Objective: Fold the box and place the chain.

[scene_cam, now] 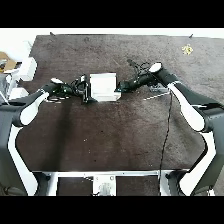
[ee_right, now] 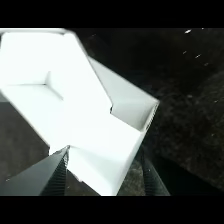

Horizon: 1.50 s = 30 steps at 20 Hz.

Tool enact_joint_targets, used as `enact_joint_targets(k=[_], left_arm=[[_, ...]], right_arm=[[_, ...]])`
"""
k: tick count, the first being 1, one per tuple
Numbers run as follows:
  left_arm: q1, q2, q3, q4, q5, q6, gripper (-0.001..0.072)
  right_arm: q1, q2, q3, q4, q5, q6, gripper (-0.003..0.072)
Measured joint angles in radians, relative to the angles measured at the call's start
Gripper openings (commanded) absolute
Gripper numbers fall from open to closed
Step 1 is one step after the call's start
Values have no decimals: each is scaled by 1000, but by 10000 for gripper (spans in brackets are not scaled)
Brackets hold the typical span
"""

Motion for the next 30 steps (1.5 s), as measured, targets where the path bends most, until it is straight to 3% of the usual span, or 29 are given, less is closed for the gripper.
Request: enact_joint_targets(k=[1, 9, 16, 20, 25, 27, 30], left_arm=[[0, 0, 0, 0, 0, 0, 224], [1, 0, 0, -2, 3, -2, 224], [0, 0, 0, -1, 0, 2, 224], [0, 0, 0, 0, 0, 1, 224], [0, 0, 0, 0, -1, 0, 225], [0, 0, 0, 0, -1, 0, 225], [0, 0, 0, 0, -2, -1, 225]], right_arm=[[13, 0, 10, -29, -10, 24, 391], [90, 0, 64, -204, -71, 172, 387], [173, -2, 87, -484, -101, 364, 387], [215, -19, 134, -624, -77, 478, 386], [282, -114, 298, -792, 41, 601, 385], [296, -140, 336, -827, 65, 644, 334], [307, -167, 361, -873, 87, 713, 335]])
